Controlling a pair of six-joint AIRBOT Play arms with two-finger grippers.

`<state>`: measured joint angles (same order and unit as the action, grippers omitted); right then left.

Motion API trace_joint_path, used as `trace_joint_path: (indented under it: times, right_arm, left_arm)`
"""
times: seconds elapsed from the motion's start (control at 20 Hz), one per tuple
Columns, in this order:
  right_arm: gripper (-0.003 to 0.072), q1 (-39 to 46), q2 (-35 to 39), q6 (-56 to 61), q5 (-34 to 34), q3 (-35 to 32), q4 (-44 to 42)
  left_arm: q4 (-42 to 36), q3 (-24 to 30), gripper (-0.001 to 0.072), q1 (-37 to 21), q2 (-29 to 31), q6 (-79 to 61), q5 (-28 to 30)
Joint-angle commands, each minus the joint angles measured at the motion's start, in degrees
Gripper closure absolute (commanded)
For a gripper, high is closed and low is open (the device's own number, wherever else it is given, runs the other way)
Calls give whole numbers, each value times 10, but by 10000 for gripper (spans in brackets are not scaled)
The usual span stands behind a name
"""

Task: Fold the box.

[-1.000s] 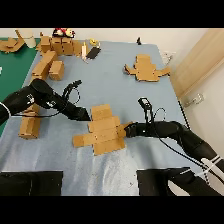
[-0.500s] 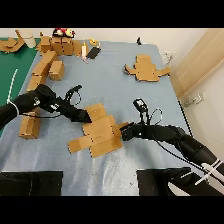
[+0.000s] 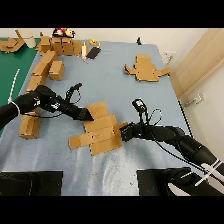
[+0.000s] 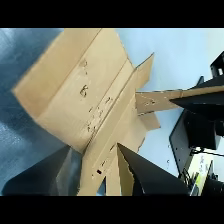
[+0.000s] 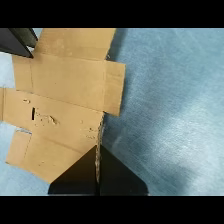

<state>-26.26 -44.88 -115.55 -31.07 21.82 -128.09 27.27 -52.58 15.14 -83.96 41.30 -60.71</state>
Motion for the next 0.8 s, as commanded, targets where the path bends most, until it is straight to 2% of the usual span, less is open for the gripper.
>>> trace_joint_path:
  times: [0.0, 0.2, 0.35, 0.45, 0.75]
  right_arm:
    - [684, 0, 1, 1, 0, 0, 2]
    - [685, 0, 1, 0, 0, 0, 4]
    - [684, 0, 1, 1, 0, 0, 10]
    - [685, 0, 1, 1, 0, 0, 12]
    - [684, 0, 1, 1, 0, 0, 15]
  left_arm:
    - [-13, 1, 277, -18, 0, -28, -29]
    - [-63, 9, 278, -24, -5, -73, -44]
    - [-100, 10, 279, -24, -30, -100, -61]
    - [-123, 10, 305, -24, -39, -121, -75]
    - [-118, 10, 305, -25, -39, -125, -70]
